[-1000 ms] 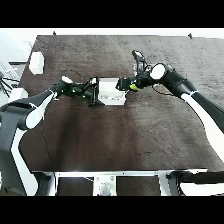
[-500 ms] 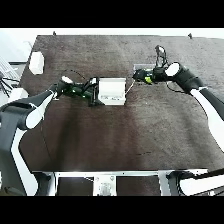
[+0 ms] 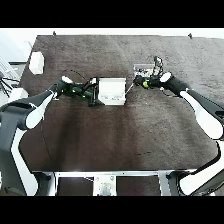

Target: Fold the box and place the chain.

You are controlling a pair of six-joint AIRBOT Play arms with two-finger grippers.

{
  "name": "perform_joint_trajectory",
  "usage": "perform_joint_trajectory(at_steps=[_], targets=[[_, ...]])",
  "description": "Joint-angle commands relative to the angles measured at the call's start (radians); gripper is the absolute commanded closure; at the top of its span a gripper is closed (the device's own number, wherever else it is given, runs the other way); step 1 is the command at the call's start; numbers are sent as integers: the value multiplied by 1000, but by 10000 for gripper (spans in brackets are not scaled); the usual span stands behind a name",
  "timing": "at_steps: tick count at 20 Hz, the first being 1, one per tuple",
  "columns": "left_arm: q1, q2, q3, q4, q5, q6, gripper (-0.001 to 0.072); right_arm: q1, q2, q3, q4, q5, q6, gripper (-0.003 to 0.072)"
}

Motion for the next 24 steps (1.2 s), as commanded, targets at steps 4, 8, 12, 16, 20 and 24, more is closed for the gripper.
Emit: perform_joint_trajectory(at_steps=[4, 8, 12, 16, 20, 24], targets=[[1, 0, 1, 0, 0, 0, 420, 28, -100, 69, 126, -42, -143, 260], [1, 0, 1, 0, 0, 0, 420, 49, -134, 115, 127, -45, -208, 515], [1, 0, 1, 0, 0, 0, 420, 54, -85, 114, 112, -4, -228, 677], [1, 0, 1, 0, 0, 0, 419, 58, 87, 106, -16, 15, -154, 679], [1, 0, 1, 0, 0, 0, 419, 89, 323, 107, -208, 80, -51, 680], [1, 0, 1, 0, 0, 0, 420, 182, 541, 107, -525, 145, 134, 679]])
